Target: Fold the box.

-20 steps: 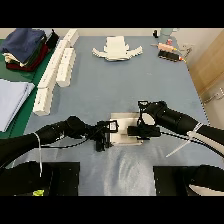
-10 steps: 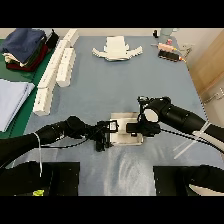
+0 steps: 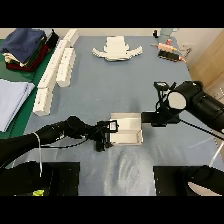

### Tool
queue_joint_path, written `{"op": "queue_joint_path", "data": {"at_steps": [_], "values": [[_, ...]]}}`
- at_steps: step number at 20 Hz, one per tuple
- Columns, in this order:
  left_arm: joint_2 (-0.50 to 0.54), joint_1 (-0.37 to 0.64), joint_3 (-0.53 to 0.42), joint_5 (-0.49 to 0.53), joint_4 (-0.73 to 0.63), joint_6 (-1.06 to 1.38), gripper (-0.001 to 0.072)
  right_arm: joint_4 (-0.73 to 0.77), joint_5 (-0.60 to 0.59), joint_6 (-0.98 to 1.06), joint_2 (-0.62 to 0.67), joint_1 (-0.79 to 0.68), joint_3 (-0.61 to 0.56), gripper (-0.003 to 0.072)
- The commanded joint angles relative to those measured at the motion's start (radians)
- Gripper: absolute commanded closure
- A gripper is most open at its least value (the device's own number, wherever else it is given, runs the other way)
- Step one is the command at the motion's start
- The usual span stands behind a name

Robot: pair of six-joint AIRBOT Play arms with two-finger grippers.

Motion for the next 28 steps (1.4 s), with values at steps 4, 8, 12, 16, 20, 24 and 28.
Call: {"op": "queue_joint_path", "data": {"at_steps": [4, 8, 12, 16, 20, 24, 28], "values": [[0.0, 0.0, 0.001, 0.0, 0.0, 0.0, 0.0308, 0.305, -0.05, -0.416, -0.124, -0.389, 0.003, 0.0684], [0.0, 0.0, 0.001, 0.0, 0.0, 0.0, 0.0308, 0.727, -0.044, -0.704, -0.312, -0.59, 0.004, 0.0684], [0.0, 0.0, 0.001, 0.0, 0.0, 0.0, 0.0308, 1.068, 0.043, -0.871, -0.509, -0.641, 0.019, 0.0684], [0.0, 0.0, 0.001, 0.0, 0.0, 0.0, 0.0308, 1.171, 0.177, -0.921, -0.647, -0.596, 0.049, 0.0683], [0.0, 0.0, 0.001, 0.0, 0.0, 0.0, 0.0308, 1.169, 0.26, -1.039, -0.648, -0.531, 0.06, 0.0683], [0.0, 0.0, 0.001, 0.0, 0.0, 0.0, 0.0308, 1.104, 0.302, -1.24, -0.571, -0.448, 0.037, 0.0683], [0.0, 0.0, 0.001, 0.0, 0.0, 0.0, 0.0308, 1.007, 0.119, -1.305, -0.405, -0.359, -0.002, 0.0682]]}}
